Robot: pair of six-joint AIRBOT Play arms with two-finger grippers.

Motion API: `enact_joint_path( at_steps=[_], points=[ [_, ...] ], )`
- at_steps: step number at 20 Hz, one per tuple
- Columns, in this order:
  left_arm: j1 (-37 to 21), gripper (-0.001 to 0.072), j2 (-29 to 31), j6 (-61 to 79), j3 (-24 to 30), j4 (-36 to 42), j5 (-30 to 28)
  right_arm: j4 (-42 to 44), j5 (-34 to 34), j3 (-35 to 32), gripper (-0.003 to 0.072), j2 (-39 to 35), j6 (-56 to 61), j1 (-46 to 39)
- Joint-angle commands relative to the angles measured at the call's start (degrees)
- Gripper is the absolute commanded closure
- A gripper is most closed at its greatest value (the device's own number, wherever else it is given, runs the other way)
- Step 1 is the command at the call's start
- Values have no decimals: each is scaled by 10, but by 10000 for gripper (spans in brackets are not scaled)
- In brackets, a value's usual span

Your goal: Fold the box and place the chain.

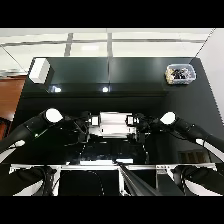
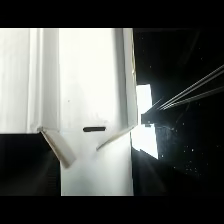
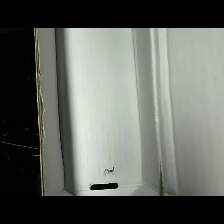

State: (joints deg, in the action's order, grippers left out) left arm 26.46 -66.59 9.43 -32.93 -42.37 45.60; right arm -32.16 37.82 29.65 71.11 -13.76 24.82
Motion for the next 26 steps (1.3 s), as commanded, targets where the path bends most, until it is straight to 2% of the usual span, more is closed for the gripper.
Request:
enact_joint_path(
  at_steps=[1, 2, 5, 10, 16, 18, 19, 20, 21, 22, 23, 24, 25, 26],
  points=[
    [10, 400, -13, 11, -2, 25, -17, 0, 0, 0, 613, 0, 0, 0],
    [11, 488, -13, 11, -2, 26, -17, 0, 0, 0, 613, 0, 0, 0],
    [12, 493, -14, 11, -2, 30, -17, 0, 0, 0, 613, 0, 0, 0],
    [37, 492, -39, 11, -2, 110, -56, 0, 0, 0, 613, 0, 0, 0],
    [50, 493, -57, 10, -2, 160, -56, 0, 0, 0, 614, 0, 0, 0],
    [50, 681, -57, 8, -2, 160, -56, 0, 0, 0, 614, 0, 0, 0],
    [50, 680, -57, 8, -2, 160, -55, 0, 0, 0, 613, 0, 0, 0],
    [50, 587, -57, 8, -2, 160, -56, 0, 0, 0, 613, 0, 0, 0],
    [50, 352, -57, 8, -2, 160, -56, 0, 0, 0, 613, 0, 0, 0],
    [49, 371, -57, 6, -2, 158, -54, 0, 0, 0, 613, 0, 0, 0],
    [50, 536, -56, 6, -2, 151, -53, 0, 0, 0, 613, 0, 0, 0],
    [50, 480, -55, 6, -2, 150, -51, 0, 0, 0, 613, 0, 0, 0],
    [49, 305, -51, 3, -2, 148, -50, 0, 0, 0, 613, 0, 0, 0],
    [47, 458, -42, -15, -2, 134, -50, 0, 0, 0, 614, 0, 0, 0]
  ],
)
